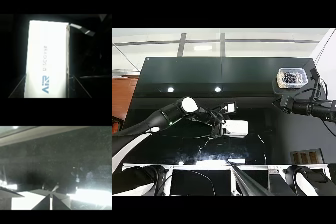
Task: Fold the box and place the chain.
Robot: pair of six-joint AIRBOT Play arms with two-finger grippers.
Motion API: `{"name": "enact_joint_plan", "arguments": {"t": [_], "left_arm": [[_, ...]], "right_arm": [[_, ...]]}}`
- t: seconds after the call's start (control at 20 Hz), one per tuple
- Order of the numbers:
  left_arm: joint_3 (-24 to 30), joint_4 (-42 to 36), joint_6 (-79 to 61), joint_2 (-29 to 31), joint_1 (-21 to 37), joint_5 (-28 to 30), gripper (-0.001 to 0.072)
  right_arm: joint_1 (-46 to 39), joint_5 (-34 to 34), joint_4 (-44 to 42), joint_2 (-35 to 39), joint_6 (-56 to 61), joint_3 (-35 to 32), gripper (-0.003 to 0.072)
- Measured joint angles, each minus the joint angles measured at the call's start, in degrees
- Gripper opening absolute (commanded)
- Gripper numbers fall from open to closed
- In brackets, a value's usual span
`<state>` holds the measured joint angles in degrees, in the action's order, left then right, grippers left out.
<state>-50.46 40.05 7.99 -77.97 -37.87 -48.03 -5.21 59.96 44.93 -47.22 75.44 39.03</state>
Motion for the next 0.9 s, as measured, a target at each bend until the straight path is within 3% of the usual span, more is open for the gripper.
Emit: {"name": "enact_joint_plan", "arguments": {"t": [0.9], "left_arm": [[0.0, 1.6, 2.2, -2.8, -3.4, 2.0, 0.0715]], "right_arm": [[0.0, 0.0, 0.0, 0.0, 0.0, 0.0, 0.0045]]}}
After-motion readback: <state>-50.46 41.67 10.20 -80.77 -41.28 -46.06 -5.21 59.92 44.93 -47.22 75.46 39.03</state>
